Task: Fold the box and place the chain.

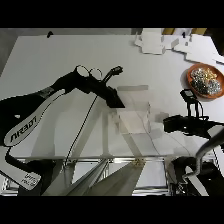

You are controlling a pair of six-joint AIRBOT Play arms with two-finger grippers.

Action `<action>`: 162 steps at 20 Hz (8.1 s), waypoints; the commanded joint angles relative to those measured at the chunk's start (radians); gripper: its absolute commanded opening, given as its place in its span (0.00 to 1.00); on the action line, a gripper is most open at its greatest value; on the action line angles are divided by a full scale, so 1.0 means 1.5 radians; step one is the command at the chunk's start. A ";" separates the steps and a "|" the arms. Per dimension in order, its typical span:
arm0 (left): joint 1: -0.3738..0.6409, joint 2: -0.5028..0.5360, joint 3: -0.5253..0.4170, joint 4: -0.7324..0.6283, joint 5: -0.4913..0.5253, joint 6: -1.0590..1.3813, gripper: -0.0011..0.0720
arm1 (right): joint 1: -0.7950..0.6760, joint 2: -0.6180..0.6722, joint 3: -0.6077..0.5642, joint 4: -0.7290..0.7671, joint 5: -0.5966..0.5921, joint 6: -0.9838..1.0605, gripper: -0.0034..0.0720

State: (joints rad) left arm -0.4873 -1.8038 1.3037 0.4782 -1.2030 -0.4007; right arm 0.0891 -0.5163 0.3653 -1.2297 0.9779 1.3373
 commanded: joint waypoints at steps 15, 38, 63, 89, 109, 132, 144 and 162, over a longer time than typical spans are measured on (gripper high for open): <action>-0.004 0.081 -0.001 0.099 -0.025 0.002 0.01 | 0.001 0.001 0.089 -0.004 0.045 -0.060 0.45; -0.110 0.163 -0.197 0.111 0.241 0.239 0.02 | 0.001 0.031 0.156 -0.025 0.081 -0.077 0.47; -0.122 0.151 -0.197 0.141 0.255 0.284 0.02 | 0.001 0.031 0.155 -0.031 0.082 -0.078 0.47; -0.122 0.154 -0.197 0.141 0.253 0.284 0.02 | 0.253 -0.068 -0.033 0.027 -0.040 -0.713 0.87; -0.122 0.154 -0.197 0.141 0.253 0.284 0.02 | 0.213 -0.047 -0.089 0.140 -0.293 -0.853 0.94; -0.122 0.154 -0.197 0.141 0.253 0.284 0.02 | 0.020 -0.360 -0.037 0.481 -0.158 -1.227 0.93; -0.122 0.154 -0.197 0.141 0.253 0.284 0.02 | 0.020 -0.397 -0.037 0.546 -0.153 -1.282 0.76; -0.122 0.154 -0.197 0.141 0.253 0.284 0.02 | 0.019 -0.426 -0.035 0.563 -0.135 -1.282 0.77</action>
State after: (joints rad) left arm -0.6693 -1.5726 1.0080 0.6899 -0.8238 0.0257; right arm 0.1181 -1.1564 0.3099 -0.4072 0.7467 -0.5865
